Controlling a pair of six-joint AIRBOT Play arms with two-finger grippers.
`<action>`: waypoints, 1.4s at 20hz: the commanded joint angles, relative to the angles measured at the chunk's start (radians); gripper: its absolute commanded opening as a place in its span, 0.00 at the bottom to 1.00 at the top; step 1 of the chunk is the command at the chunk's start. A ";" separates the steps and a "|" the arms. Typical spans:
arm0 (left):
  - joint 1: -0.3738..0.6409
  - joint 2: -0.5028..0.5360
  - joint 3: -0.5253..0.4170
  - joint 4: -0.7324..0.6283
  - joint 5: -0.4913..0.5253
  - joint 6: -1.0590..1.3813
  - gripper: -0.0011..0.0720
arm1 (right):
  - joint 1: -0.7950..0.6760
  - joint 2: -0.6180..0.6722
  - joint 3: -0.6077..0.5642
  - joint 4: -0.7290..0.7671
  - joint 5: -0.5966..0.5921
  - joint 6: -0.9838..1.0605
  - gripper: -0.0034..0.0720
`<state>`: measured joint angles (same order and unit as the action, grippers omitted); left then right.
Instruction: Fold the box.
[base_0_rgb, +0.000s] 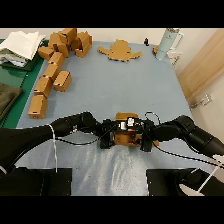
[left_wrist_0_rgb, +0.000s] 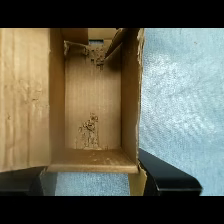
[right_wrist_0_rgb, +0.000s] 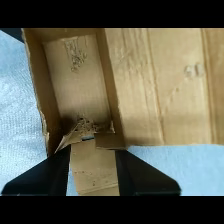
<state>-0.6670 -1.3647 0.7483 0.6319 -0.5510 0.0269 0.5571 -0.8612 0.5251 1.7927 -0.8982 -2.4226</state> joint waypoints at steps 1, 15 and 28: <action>0.000 -0.001 0.001 0.000 0.000 0.000 0.72 | 0.001 0.009 0.000 0.009 0.000 0.032 0.65; 0.000 -0.001 0.001 0.000 0.001 0.000 0.72 | -0.333 0.076 -0.001 0.251 -0.176 -0.351 1.00; 0.000 -0.001 0.001 0.000 0.001 0.000 0.72 | -0.339 0.043 -0.098 0.426 -0.079 -0.589 1.00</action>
<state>-0.6670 -1.3647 0.7483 0.6319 -0.5507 0.0265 0.2192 -0.8158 0.4526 2.1807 -1.0050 -2.9719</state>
